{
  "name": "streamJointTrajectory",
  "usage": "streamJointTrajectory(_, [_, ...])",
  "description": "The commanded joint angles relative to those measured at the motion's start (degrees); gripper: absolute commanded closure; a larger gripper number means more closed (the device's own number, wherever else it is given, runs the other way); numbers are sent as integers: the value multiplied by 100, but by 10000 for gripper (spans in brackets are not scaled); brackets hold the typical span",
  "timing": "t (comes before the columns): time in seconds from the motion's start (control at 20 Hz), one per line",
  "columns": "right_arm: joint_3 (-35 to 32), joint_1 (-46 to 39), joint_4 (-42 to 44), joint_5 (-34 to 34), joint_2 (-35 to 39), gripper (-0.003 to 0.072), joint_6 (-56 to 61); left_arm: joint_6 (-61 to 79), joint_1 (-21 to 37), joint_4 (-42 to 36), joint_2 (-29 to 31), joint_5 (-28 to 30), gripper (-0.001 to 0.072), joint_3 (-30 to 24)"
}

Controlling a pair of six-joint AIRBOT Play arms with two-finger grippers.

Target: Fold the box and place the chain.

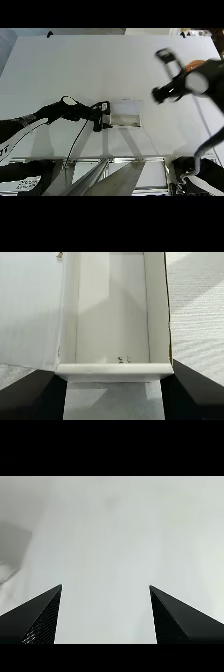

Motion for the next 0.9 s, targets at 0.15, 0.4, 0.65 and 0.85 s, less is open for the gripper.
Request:
streamJointTrajectory(0.15, [745,-3110,57,-1506,-758,268,-1172,2,2,2,2,4,502,2])
streamJointTrajectory(0.4, [1143,-4052,411,-2111,-2240,372,-1344,2,2,2,2,2,502,2])
streamJointTrajectory(0.65, [1145,-4092,621,-2444,-3324,411,-1340,2,2,2,2,2,502,2])
streamJointTrajectory(0.85, [1145,-4092,610,-2691,-3696,417,-1327,2,2,2,2,2,502,2])
